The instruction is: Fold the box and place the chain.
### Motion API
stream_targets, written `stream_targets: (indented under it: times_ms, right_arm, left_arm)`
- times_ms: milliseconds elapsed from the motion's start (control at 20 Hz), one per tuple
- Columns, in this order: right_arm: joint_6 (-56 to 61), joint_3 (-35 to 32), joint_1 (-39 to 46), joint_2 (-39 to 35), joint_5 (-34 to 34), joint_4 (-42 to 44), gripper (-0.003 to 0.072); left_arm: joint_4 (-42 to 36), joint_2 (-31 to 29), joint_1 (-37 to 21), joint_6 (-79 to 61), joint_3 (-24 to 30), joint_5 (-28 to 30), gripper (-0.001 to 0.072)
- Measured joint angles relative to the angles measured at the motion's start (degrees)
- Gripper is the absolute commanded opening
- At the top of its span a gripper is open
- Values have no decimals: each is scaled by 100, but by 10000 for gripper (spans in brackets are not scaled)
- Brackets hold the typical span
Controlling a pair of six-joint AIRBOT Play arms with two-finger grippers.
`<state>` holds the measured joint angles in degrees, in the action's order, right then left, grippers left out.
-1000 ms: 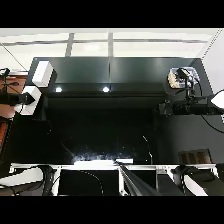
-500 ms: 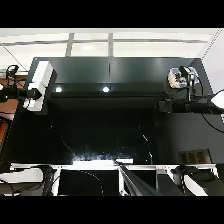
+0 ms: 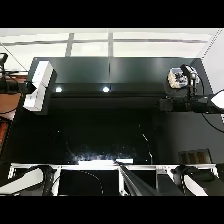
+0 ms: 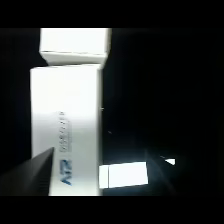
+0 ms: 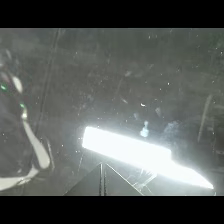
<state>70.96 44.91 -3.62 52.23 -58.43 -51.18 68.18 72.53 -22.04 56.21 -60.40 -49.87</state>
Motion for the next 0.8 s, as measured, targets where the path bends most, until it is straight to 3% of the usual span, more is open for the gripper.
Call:
stream_targets:
  times_ms: [50, 200, 300, 600, 800]
  right_arm:
    - [0, 0, 2, -11, 9, -22, 40]
    - [70, -2, 2, -155, 229, -269, 39]
    - [214, -42, 0, -356, 522, -520, 40]
    - [417, -1180, -190, -1088, 2159, -1115, 39]
    - [455, -1600, -229, -1246, 2614, -1405, 37]
  left_arm:
    - [-7, -177, 70, 144, 0, -210, 26]
    - [-254, -732, 422, 481, 98, -831, 24]
    - [-483, -1200, 811, 654, 396, -938, 25]
    - [-667, -2817, 2448, 1174, 2184, -170, 27]
    - [-341, -3294, 2944, 1475, 2719, 378, 27]
